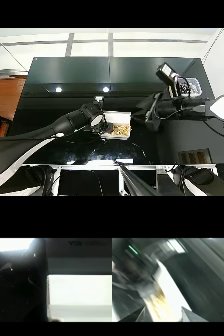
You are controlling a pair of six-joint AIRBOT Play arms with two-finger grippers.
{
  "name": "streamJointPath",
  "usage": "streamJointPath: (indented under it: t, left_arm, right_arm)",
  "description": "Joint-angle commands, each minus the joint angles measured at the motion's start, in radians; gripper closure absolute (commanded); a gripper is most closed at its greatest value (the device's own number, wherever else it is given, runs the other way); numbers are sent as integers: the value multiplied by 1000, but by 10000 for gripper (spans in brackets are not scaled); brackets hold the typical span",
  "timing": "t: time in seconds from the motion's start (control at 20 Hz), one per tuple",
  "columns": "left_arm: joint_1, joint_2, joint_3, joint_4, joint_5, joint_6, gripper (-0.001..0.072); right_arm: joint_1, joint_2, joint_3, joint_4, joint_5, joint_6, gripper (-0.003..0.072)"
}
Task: Fold the box and place the chain.
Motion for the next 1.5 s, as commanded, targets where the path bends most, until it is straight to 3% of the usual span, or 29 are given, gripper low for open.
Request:
streamJointPath:
  t: [0.0,0.05,0.1,0.3,0.4,0.45,0.5,0.55,0.75,1.0,1.05,1.1,1.15,1.45]
  left_arm:
    - [0,0,0,1,0,0,676]
    - [0,0,0,2,0,0,676]
    - [0,0,0,8,0,0,676]
    - [0,0,0,8,-1,0,676]
    - [0,0,0,5,-1,0,677]
    - [0,0,0,5,-1,0,676]
    - [0,0,0,5,-1,0,676]
    - [0,0,0,5,-2,0,676]
    - [0,0,0,5,-1,0,676]
    - [0,0,0,4,-1,0,676]
    - [0,0,0,4,-2,0,676]
    - [0,0,0,4,-2,0,676]
    - [0,0,0,3,-2,0,676]
    - [0,0,0,3,-4,0,677]
  right_arm:
    - [-59,-6,-61,-234,27,11,159]
    - [-54,-14,-110,-213,-13,11,110]
    - [-42,-28,-165,-185,-61,8,-17]
    - [-23,-104,-265,-99,-201,167,-11]
    - [-44,-148,-265,-36,-204,229,113]
    - [-52,-164,-265,-29,-203,237,114]
    - [-54,-177,-265,-39,-196,234,173]
    - [-53,-187,-265,-49,-175,198,279]
    - [-5,-202,-265,-68,-135,-57,276]
    - [36,-272,-265,-80,-208,-56,277]
    - [35,-286,-265,-71,-231,-32,365]
    - [35,-299,-265,-58,-251,-13,568]
    - [35,-311,-265,-34,-252,-11,630]
    - [34,-349,-265,73,-205,-11,659]
